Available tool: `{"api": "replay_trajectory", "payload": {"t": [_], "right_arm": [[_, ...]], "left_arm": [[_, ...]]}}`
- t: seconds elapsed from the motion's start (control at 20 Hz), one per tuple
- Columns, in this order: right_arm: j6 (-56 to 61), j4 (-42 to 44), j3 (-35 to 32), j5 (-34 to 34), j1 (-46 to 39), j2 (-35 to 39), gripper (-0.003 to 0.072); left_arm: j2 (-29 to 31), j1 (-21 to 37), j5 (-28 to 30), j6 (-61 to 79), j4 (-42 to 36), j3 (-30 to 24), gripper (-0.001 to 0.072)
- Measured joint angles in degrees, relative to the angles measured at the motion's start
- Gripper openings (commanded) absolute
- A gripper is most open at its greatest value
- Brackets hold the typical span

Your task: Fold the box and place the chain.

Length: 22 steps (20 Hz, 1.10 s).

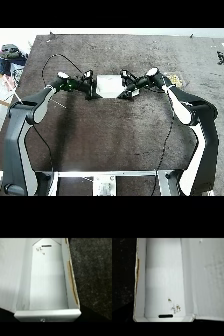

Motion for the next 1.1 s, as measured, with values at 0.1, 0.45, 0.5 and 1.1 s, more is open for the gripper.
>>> {"api": "replay_trajectory", "payload": {"t": [0.1, 0.45, 0.5, 1.1], "right_arm": [[0.02, 0.00, 0.00, 0.00, 0.00, 0.00, 0.0411], [0.00, 0.04, 0.00, 0.00, 0.00, 0.00, 0.0412], [0.00, 0.07, 0.00, 0.02, 0.00, 0.00, 0.0433], [1.97, -2.56, -0.02, 3.43, -3.43, 2.95, 0.0720]], "left_arm": [[0.00, 0.00, 0.00, 0.00, -0.04, 0.00, 0.0531], [-0.02, 0.00, 0.02, 0.00, -0.13, 0.00, 0.0531], [0.00, 0.00, 0.02, 0.00, -0.11, 0.00, 0.0531], [-0.02, 0.00, 0.04, 0.00, -0.13, 0.00, 0.0531]]}}
